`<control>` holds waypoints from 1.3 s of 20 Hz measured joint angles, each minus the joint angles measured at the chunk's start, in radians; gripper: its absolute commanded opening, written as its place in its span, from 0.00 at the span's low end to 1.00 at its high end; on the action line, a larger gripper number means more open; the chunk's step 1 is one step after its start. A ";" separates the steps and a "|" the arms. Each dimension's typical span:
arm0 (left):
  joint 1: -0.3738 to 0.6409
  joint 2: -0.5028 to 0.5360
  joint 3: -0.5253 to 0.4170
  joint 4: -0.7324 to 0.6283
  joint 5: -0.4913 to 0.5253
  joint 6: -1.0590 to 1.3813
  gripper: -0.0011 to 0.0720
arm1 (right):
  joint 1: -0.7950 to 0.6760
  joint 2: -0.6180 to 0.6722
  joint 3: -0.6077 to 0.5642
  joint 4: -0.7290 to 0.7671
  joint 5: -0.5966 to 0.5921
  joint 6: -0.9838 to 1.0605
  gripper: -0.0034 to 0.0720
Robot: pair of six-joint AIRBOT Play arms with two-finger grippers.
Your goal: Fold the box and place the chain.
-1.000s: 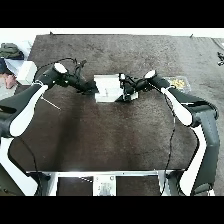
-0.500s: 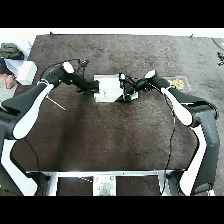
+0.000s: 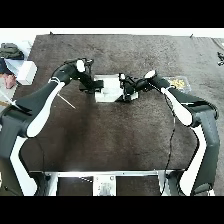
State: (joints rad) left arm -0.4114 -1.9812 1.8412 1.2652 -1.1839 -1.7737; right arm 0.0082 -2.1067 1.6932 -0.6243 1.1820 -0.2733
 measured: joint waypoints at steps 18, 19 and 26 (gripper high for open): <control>-0.070 -0.078 0.094 0.273 -0.084 -0.261 0.45 | 0.000 0.000 0.000 0.000 0.000 0.000 0.41; -0.070 -0.079 0.094 0.276 -0.084 -0.263 0.43 | 0.000 0.000 0.000 0.000 0.000 0.000 0.41; -0.071 -0.084 0.094 0.295 -0.083 -0.312 0.32 | 0.000 0.000 0.000 0.000 0.000 0.000 0.41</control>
State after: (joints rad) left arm -0.4824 -2.0651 1.9354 1.5600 -1.2667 -2.0857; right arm 0.0082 -2.1067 1.6936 -0.6239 1.1816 -0.2729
